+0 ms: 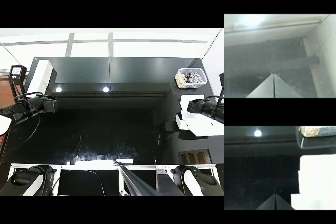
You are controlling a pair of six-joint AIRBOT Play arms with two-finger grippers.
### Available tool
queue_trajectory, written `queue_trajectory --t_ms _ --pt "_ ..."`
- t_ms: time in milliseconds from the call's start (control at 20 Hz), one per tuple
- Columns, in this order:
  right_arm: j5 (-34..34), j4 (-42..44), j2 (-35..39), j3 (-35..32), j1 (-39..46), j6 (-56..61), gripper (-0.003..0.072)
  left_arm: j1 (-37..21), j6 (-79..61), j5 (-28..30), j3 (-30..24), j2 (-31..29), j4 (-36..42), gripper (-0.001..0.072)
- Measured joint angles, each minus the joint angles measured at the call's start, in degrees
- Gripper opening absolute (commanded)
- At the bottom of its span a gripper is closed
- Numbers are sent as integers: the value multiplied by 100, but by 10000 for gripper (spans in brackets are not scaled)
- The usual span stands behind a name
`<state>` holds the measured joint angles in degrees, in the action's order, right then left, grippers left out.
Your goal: Fold the box and place the chain.
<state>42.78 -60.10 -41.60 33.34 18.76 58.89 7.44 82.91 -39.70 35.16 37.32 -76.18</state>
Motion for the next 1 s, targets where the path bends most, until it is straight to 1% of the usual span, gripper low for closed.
queue_trajectory --t_ms 100,150,200,250,300,400,450,550,600,650,700,800,900,1000 --pt "-11 28 0 -2 0 0 14 0 2 188 0 -2 79 30" --pt "-66 46 -4 -2 0 0 28 0 2 306 0 2 90 34" --pt "-201 79 -7 0 0 2 355 0 0 450 0 15 103 145" --pt "-398 94 -22 0 2 2 711 0 0 601 -2 31 125 542" --pt "-675 90 -55 0 9 2 713 0 0 765 -2 61 142 712" --pt "-1196 -81 -240 33 79 2 713 0 4 988 -2 125 162 711" --pt "-1342 -264 -420 109 173 17 712 0 4 1093 -2 166 164 712" --pt "-1408 -894 -957 472 520 348 712 0 4 1193 -2 232 166 711" --pt "-1331 -1325 -1309 789 772 719 712 0 4 1233 -2 256 166 711" --pt "-1126 -1803 -1650 1147 1025 1130 711 0 4 1257 -2 273 166 711" --pt "-776 -2306 -2039 1567 1307 1578 711 0 4 1283 -2 284 168 710" --pt "76 -3075 -2789 2398 1834 2170 710 0 2 1316 -2 299 170 710" --pt "968 -3480 -3477 3115 2293 2323 709 0 -15 1327 -2 315 170 710" --pt "1685 -3458 -4011 3620 2632 2020 709 0 -22 1335 -2 334 170 710"
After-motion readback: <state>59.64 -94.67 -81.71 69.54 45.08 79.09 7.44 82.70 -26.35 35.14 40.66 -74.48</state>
